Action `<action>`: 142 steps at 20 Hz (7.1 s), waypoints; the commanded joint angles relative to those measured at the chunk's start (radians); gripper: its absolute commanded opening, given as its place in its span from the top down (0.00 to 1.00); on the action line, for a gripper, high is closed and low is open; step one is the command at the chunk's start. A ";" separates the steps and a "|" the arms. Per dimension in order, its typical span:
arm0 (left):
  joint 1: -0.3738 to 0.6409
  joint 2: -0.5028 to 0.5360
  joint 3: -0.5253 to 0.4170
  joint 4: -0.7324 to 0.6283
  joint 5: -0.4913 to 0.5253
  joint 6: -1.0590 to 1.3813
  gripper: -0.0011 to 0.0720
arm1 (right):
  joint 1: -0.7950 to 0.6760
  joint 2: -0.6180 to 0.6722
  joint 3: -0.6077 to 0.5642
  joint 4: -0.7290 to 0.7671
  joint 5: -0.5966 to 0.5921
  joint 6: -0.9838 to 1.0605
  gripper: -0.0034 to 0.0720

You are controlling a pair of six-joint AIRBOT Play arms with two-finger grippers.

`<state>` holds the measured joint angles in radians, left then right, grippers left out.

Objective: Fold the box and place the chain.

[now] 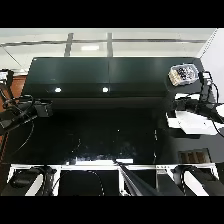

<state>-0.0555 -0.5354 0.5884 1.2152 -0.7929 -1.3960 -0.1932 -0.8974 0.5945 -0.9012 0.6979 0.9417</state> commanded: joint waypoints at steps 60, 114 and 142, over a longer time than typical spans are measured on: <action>-0.020 -0.278 -0.003 -0.215 0.097 0.001 0.02 | -0.316 -0.141 0.188 0.158 0.547 -0.048 0.93; -0.381 -0.902 0.307 -0.388 -0.105 1.444 0.94 | 0.448 -0.013 -0.029 0.029 0.083 -0.722 0.09; -0.380 -0.982 0.344 -0.389 -0.133 1.425 0.94 | 0.718 -0.179 0.027 0.103 -0.054 -0.924 0.02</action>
<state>-0.4351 -1.5162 0.9318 0.8253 -0.9180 0.0292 0.5472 -1.0809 0.6033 -0.8040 0.6563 0.0185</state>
